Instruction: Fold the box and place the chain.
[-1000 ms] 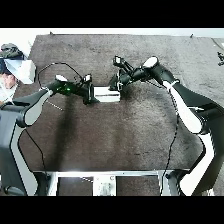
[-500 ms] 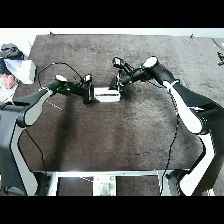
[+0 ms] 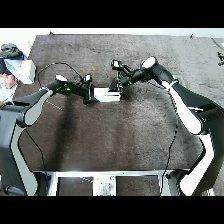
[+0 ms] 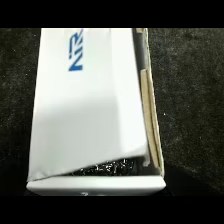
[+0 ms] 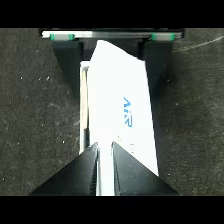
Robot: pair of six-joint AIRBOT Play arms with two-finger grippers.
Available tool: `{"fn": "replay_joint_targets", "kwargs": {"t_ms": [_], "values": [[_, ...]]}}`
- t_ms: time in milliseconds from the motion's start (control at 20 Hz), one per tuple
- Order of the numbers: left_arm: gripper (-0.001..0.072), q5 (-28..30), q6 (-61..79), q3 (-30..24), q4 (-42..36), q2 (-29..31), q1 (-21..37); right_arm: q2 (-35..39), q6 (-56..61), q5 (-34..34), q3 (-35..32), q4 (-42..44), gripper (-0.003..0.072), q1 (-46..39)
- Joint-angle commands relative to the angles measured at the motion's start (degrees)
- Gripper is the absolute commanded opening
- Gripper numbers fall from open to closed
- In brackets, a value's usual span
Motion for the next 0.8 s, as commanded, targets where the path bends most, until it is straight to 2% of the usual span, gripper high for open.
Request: {"fn": "replay_joint_targets", "kwargs": {"t_ms": [0,200,400,750], "values": [[0.0323,0.0,0.0,0.0,0.0,0.0,0.0,0.0,0.1,-0.5,0.0,-3.3,0.0143,1.5],[0.0324,0.0,0.0,0.0,0.0,0.0,0.0,0.0,0.2,0.1,-0.3,-3.7,0.0144,2.3],[0.0323,0.0,0.0,0.0,0.0,0.0,0.0,-0.2,1.7,3.9,-0.3,-4.2,0.0145,2.3],[0.0324,0.0,0.0,0.0,0.0,0.0,0.0,-0.5,4.4,5.2,-0.3,-7.5,0.0145,2.2]]}}
